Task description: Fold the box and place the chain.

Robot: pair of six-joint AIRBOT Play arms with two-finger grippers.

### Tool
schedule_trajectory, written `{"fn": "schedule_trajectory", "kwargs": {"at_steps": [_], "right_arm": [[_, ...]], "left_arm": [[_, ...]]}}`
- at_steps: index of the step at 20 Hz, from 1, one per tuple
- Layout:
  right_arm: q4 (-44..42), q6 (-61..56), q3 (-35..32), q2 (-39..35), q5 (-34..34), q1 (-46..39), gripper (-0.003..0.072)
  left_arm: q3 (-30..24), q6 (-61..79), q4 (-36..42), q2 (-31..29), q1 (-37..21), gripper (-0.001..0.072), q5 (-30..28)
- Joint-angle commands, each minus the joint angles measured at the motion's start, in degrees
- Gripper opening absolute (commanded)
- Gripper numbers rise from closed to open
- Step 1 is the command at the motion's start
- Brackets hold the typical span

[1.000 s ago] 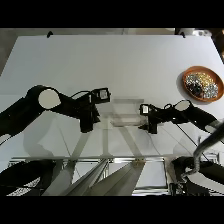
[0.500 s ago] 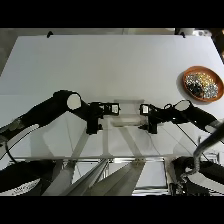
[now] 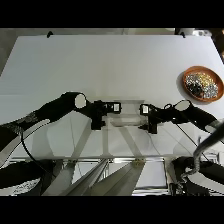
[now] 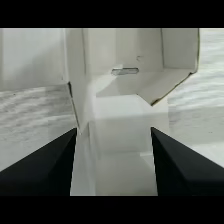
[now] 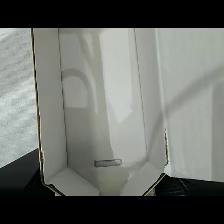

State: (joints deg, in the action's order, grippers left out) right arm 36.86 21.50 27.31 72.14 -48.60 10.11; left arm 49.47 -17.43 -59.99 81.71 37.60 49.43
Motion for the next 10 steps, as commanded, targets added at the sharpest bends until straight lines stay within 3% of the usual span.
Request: {"fn": "schedule_trajectory", "kwargs": {"at_steps": [1, 4, 8, 10], "right_arm": [[0.0, 0.0, 0.0, 0.0, 0.0, 0.0, 0.0463], [0.0, 0.0, 0.0, 0.0, 0.0, 0.0, 0.0463], [0.0, 0.0, 0.0, 0.0, 0.0, 0.0, 0.0463], [0.0, 0.0, 0.0, 0.0, 0.0, 0.0, 0.0463]], "left_arm": [[0.0, 1.0, 1.5, 0.3, 0.0, 0.0512, -1.5], [0.0, 1.0, 4.1, 0.3, 0.6, 0.0504, -3.6], [0.0, 1.0, 4.3, 0.3, 2.5, 0.04, -2.2], [0.0, 1.0, 5.3, 0.3, 2.6, 0.0389, -1.1]]}}
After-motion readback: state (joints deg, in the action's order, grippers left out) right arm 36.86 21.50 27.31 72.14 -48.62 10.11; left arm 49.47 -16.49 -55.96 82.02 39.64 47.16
